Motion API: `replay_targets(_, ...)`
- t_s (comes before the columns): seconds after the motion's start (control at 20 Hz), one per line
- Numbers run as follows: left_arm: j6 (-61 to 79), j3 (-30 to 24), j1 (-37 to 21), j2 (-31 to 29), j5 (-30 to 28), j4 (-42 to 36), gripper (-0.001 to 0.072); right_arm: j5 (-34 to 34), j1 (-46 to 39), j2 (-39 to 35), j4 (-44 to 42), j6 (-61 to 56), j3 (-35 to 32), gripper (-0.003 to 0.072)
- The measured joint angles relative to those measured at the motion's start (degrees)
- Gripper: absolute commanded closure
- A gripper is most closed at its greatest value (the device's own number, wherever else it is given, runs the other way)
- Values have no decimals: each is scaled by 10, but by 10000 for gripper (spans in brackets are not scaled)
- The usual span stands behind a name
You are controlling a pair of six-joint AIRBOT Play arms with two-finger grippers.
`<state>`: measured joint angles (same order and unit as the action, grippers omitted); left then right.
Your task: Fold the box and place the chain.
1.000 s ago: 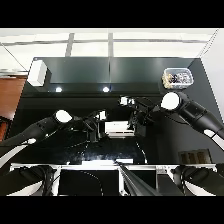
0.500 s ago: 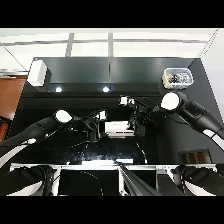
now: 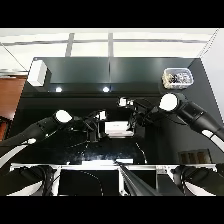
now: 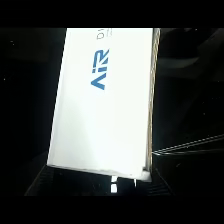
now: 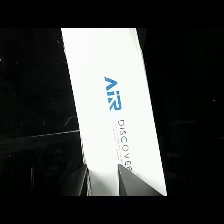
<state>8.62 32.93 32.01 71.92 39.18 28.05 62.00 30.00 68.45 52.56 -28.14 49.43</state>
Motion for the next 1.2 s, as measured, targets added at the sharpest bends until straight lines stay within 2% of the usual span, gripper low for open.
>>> replay_targets(0.1,0,0,0,0,0,0,414,-5,2,0,0,0,-6,455)
replay_targets(0.15,0,0,0,0,0,0,414,-8,2,0,-1,-2,-9,344)
replay_targets(0.2,0,0,0,0,0,0,414,-14,3,1,-1,-4,-11,336)
replay_targets(0.55,-2,0,0,0,0,0,414,-33,3,-3,2,-26,-16,336)
replay_targets(0.75,0,0,0,0,0,0,414,-37,-13,-38,-2,-99,-13,337)
replay_targets(0.95,0,0,0,0,0,0,414,-9,-60,-86,-3,-177,-12,337)
replay_targets(1.1,0,0,0,0,0,0,414,3,-72,-100,-7,-180,-12,336)
replay_targets(1.15,0,0,0,0,0,0,414,3,-73,-103,-9,-174,-12,274)
replay_targets(1.2,0,0,0,0,0,0,414,2,-73,-104,-9,-167,-12,132)
